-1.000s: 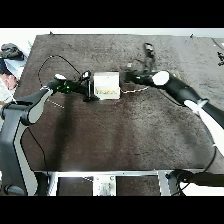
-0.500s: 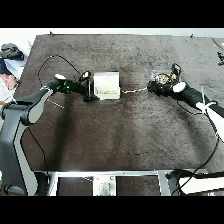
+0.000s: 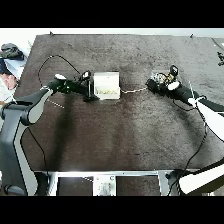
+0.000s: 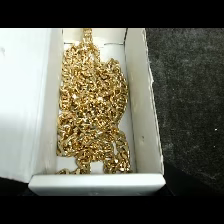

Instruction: Fold the box and place the chain.

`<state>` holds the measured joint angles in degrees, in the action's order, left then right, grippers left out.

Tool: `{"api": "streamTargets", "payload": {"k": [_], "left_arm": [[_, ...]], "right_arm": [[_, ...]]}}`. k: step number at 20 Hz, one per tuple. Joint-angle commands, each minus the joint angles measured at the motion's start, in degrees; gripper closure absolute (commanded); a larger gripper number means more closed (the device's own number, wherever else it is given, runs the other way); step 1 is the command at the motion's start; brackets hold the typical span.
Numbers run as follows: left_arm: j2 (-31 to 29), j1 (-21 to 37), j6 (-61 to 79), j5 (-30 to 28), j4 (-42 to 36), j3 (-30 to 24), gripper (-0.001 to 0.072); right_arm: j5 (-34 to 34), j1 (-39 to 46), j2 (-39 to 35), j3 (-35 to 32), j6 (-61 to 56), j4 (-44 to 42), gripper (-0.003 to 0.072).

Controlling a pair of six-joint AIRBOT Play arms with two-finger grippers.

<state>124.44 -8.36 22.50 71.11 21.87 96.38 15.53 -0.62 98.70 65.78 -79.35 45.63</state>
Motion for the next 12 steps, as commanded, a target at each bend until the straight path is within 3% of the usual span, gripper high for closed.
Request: {"api": "streamTargets", "payload": {"k": [1,8,12], "left_arm": [[0.0,0.0,0.0,0.0,0.0,0.0,0.0359],[0.0,0.0,0.0,0.0,0.0,0.0,0.0359],[0.0,0.0,0.0,0.0,0.0,0.0,0.0359]], "right_arm": [[1.3,-0.7,-1.4,1.4,1.8,-1.3,0.0673],[2.7,-8.0,-23.5,1.6,11.9,-0.9,0.0672],[0.4,-14.4,-29.1,3.6,15.4,-0.8,0.0672]]}}
